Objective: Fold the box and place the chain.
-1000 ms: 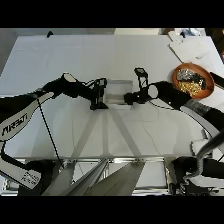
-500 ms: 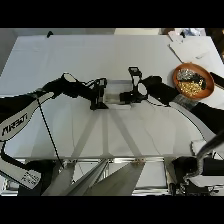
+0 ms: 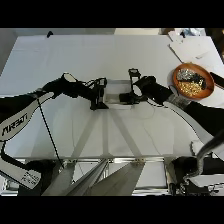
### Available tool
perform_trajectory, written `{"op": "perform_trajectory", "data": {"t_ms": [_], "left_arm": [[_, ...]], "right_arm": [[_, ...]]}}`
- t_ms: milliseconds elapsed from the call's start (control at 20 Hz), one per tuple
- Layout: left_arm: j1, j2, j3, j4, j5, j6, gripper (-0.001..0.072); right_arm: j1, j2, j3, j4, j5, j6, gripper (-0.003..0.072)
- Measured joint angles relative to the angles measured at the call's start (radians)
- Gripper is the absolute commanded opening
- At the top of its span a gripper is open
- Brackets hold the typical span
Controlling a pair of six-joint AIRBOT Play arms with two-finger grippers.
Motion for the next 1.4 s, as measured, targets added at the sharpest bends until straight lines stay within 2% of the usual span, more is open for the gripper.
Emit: {"op": "perform_trajectory", "data": {"t_ms": [50,100,150,200,500,900,1100,1300,1400], "left_arm": [[0.000,0.000,0.000,0.000,0.000,0.002,0.0322],[0.000,0.000,0.000,0.000,0.000,0.002,0.0322],[0.000,0.000,0.000,0.002,0.001,0.006,0.0322],[0.000,0.000,0.000,0.002,0.000,0.008,0.0322],[0.000,0.000,0.000,0.002,0.001,0.007,0.0322],[0.000,0.000,0.000,0.002,0.001,0.006,0.0322],[0.000,0.000,0.000,0.002,0.001,0.006,0.0322],[0.000,0.000,0.000,0.002,0.001,0.005,0.0322],[0.000,0.000,0.000,0.002,0.001,0.005,0.0322]], "right_arm": [[0.000,-0.001,0.000,-0.002,-0.001,0.005,0.0018],[0.000,-0.002,0.000,-0.004,-0.002,0.008,0.0158],[0.000,-0.002,0.000,-0.003,-0.007,0.009,0.0339],[0.001,-0.003,0.000,0.002,-0.014,0.010,0.0414],[0.000,0.051,-0.001,-0.018,-0.006,0.013,0.0413],[-0.039,0.299,0.000,-0.101,0.044,0.005,0.0412],[-0.145,0.433,0.000,-0.174,0.117,-0.064,0.0412],[-0.328,0.503,0.000,-0.239,0.181,-0.146,0.0424],[-0.436,0.512,0.000,-0.254,0.193,-0.185,0.0535]]}}
